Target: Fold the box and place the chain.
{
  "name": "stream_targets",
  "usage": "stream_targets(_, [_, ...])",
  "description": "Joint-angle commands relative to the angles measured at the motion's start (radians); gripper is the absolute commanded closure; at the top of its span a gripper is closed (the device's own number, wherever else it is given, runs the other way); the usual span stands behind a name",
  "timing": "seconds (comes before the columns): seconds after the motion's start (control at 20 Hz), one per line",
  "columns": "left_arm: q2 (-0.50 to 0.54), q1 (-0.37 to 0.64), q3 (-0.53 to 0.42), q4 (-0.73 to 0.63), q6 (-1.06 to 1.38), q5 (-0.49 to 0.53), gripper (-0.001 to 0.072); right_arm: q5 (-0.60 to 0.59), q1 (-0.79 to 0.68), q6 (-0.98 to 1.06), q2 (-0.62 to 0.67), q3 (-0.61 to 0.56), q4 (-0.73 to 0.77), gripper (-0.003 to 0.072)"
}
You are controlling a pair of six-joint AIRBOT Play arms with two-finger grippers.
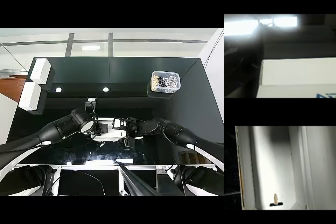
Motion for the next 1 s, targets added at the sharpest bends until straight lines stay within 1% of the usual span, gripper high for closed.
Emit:
stream_targets(0.0, [-0.01,0.0,0.002,-0.003,0.018,-0.001,0.0464,-0.001,0.001,0.0,0.0,0.0,0.0,0.016])
stream_targets(0.05, [-0.01,0.0,0.002,-0.004,0.018,-0.003,0.0503,-0.001,0.001,0.0,0.0,0.0,0.0,0.016])
stream_targets(0.1, [-0.01,0.0,0.002,-0.004,0.018,-0.002,0.0575,-0.001,0.001,0.0,0.0,0.0,0.0,0.016])
stream_targets(0.15, [-0.01,0.0,0.002,-0.004,0.018,-0.001,0.0675,0.0,0.001,0.0,0.0,0.0,0.0,0.016])
stream_targets(0.25, [-0.01,0.0,0.002,-0.003,0.02,0.001,0.0679,-0.001,0.001,0.0,0.0,0.0,0.0,0.0158])
stream_targets(0.35, [-0.01,0.001,0.002,-0.004,0.039,0.0,0.068,-0.005,0.0,0.002,0.002,0.0,-0.006,0.0125])
stream_targets(0.4, [-0.01,0.001,0.002,-0.004,0.041,-0.002,0.0679,-0.005,0.0,0.01,0.008,0.0,-0.008,-0.0025])
stream_targets(0.5, [-0.005,0.001,0.002,-0.003,0.041,-0.002,0.0681,-0.006,-0.002,0.029,0.04,0.006,-0.044,-0.0022])
stream_targets(0.55, [-0.002,0.001,0.002,0.002,0.041,-0.006,0.0681,-0.014,-0.002,0.037,0.061,0.007,-0.088,-0.0021])
stream_targets(0.7, [0.003,0.001,0.002,0.011,0.05,-0.024,0.0681,-0.122,-0.002,0.038,0.104,0.008,-0.245,-0.002])
stream_targets(0.8, [0.003,0.001,0.002,0.011,0.052,-0.023,0.0682,-0.15,-0.002,0.038,0.104,0.007,-0.241,-0.002])
stream_targets(0.95, [0.003,0.001,0.002,0.011,0.052,-0.024,0.0681,-0.135,-0.002,0.038,0.104,0.007,-0.231,-0.002])
